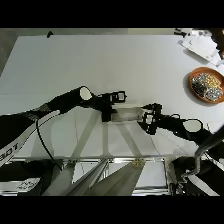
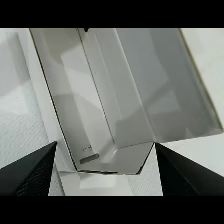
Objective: Fold the box and place the chain.
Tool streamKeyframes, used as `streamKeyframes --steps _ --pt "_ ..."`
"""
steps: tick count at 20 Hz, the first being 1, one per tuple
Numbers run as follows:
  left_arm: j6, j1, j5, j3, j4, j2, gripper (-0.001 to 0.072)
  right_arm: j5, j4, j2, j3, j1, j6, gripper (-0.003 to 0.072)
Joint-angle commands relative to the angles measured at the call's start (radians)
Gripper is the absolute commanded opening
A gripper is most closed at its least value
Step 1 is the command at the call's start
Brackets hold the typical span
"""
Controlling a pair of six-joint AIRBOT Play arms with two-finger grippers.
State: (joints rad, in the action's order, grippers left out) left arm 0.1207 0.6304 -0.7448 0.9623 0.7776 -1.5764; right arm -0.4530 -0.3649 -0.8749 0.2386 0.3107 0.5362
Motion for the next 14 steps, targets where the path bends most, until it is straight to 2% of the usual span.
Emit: streamKeyframes --steps 1,8,14 --pt "-0.001 0.001 0.000 0.000 0.000 0.001 0.0011 -0.040 0.048 -0.025 0.000 -0.045 0.076 0.0657" --pt "-0.001 0.001 0.000 0.000 0.000 0.001 0.0011 -0.098 0.162 -0.055 0.017 -0.089 0.173 0.0657" --pt "0.000 0.001 0.000 0.000 0.000 0.001 0.0011 -0.113 0.217 -0.185 0.072 -0.089 0.202 0.0658"
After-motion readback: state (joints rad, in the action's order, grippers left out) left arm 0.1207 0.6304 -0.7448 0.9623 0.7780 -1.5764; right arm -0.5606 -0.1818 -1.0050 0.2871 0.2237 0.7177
